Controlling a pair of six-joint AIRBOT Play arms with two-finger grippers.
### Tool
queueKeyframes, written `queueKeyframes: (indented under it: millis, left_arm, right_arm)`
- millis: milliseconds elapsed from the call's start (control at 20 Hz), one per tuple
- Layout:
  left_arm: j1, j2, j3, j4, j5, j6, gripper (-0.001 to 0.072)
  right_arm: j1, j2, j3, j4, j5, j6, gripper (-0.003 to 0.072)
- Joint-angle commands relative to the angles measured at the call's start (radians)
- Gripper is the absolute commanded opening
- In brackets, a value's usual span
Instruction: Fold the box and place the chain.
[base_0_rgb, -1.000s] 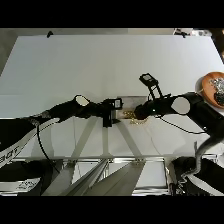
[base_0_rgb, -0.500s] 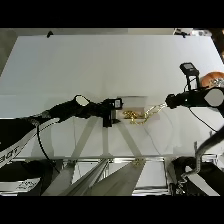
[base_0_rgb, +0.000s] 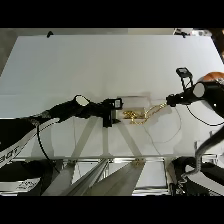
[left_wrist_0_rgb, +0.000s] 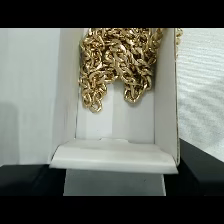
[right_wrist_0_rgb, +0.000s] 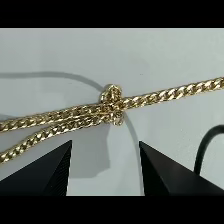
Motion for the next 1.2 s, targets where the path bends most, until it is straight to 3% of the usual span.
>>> queueKeyframes:
  millis: [0, 600, 800, 1050, 1150]
  left_arm:
    - [0.0, 0.001, 0.0, 0.0, 0.0, 0.0, 0.0497]
    - [0.0, 0.001, 0.0, 0.0, 0.0, 0.0, 0.0497]
    - [0.0, 0.001, 0.0, 0.0, 0.0, 0.0, 0.0497]
    - [0.0, 0.001, 0.0, 0.0, 0.0, 0.0, 0.0497]
    - [0.0, 0.001, 0.0, 0.0, 0.0, 0.0, 0.0497]
  right_arm:
    - [-0.002, -0.059, 0.005, -0.035, -0.036, 0.012, 0.0475]
    - [0.016, -0.131, 0.005, -0.026, -0.097, 0.035, 0.0448]
    - [0.017, -0.141, 0.005, -0.003, -0.081, 0.035, 0.0283]
    - [0.017, -0.141, 0.005, 0.01, -0.046, 0.036, 0.0209]
    - [0.017, -0.141, 0.005, 0.028, -0.042, 0.036, 0.0047]
